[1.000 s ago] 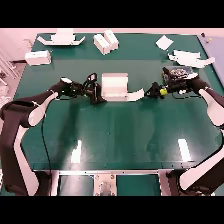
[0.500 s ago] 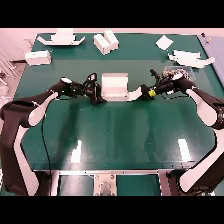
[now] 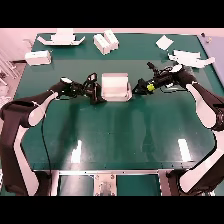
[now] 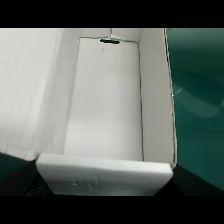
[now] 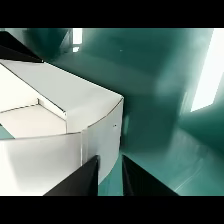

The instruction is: Fold the box and place the chain.

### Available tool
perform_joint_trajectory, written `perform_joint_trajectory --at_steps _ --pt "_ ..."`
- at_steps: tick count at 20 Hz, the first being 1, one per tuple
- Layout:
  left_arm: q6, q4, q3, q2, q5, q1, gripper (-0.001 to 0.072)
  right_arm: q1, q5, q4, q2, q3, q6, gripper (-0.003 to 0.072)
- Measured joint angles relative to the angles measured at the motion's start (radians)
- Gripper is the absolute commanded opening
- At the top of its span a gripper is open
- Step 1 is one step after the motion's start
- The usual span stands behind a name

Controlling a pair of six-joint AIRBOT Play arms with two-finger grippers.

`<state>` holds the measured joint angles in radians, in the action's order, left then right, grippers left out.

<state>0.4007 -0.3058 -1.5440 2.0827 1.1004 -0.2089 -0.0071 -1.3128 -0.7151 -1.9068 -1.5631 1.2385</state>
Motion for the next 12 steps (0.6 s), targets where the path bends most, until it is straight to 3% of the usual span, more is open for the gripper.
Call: perform_joint_trajectory --at_steps 5,7,12 --pt "0.000 0.000 0.000 0.000 0.000 0.000 0.0632 0.005 -0.035 -0.001 0.002 -0.054 0.009 0.0191" --pt "0.000 0.000 0.000 0.000 0.000 0.000 0.0632 0.006 -0.041 -0.001 0.002 -0.069 0.013 0.0334" --pt "0.000 0.000 0.000 0.000 0.000 0.000 0.0632 0.024 -0.042 -0.025 0.002 -0.083 0.016 0.0333"
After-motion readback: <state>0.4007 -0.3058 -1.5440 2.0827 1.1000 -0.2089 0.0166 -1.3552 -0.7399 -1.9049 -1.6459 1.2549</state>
